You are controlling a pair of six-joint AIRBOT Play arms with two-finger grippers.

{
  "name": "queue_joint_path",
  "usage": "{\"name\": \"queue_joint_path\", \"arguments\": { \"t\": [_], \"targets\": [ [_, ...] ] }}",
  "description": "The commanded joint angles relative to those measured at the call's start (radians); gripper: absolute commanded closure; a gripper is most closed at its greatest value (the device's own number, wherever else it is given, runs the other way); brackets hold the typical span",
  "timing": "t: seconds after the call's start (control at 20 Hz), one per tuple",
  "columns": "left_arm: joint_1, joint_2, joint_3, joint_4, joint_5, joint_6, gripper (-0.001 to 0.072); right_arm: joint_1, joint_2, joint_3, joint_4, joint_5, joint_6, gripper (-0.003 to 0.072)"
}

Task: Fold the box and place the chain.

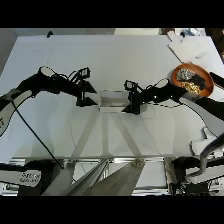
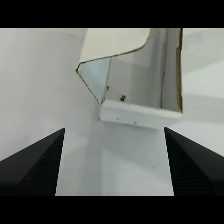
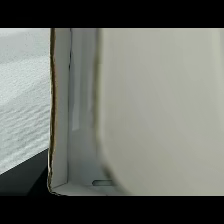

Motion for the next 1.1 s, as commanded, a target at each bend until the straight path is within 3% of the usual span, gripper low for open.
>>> {"name": "queue_joint_path", "arguments": {
  "t": [0.0,0.55,1.05],
  "targets": [
    [0.006,-0.081,-0.001,-0.122,-0.021,0.251,0.0006,0.0,0.0,0.0,0.0,0.0,0.0,0.0272],
    [0.006,-0.1,-0.001,-0.117,-0.093,0.348,0.0008,0.0,0.0,0.0,0.0,0.0,0.0,0.0272],
    [0.006,-0.1,-0.001,-0.074,-0.099,0.374,0.0007,0.0,0.0,0.0,0.0,0.0,0.0,0.0272]
  ]
}}
